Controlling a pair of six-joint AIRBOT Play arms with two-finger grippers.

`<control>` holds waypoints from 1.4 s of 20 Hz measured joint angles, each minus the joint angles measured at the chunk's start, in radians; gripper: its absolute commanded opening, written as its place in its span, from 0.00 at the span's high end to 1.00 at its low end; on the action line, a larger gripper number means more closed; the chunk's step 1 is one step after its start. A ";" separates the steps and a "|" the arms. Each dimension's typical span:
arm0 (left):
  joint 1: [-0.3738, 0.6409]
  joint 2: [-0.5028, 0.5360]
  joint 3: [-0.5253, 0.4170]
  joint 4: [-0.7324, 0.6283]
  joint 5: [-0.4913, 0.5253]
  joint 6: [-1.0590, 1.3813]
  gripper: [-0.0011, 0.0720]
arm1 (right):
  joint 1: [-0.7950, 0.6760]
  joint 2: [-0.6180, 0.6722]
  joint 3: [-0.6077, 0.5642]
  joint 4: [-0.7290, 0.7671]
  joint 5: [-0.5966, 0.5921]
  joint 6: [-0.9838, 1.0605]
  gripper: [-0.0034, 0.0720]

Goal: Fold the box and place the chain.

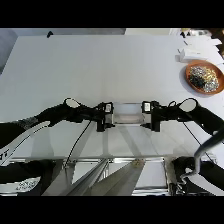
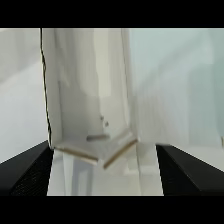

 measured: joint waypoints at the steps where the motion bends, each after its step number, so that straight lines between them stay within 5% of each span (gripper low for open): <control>1: 0.000 0.000 0.000 0.000 0.000 0.000 0.64 | 0.000 0.030 0.000 -0.048 0.002 0.064 0.05; 4: 0.000 0.000 0.000 0.000 0.000 0.000 0.64 | 0.000 0.128 0.000 -0.165 0.049 0.231 0.06; 5: 0.000 0.000 0.000 -0.001 0.000 0.000 0.64 | 0.000 0.162 0.000 -0.188 0.076 0.273 0.15; 9: 0.000 0.000 0.000 -0.001 0.000 0.000 0.64 | 0.000 0.290 0.000 -0.151 0.177 0.400 0.92; 17: 0.000 0.000 0.000 -0.001 0.001 -0.001 0.64 | 0.000 0.294 0.000 0.345 0.055 0.410 0.93; 28: 0.000 0.000 0.000 -0.001 0.001 -0.002 0.64 | 0.016 0.029 0.000 0.481 -0.154 0.346 0.93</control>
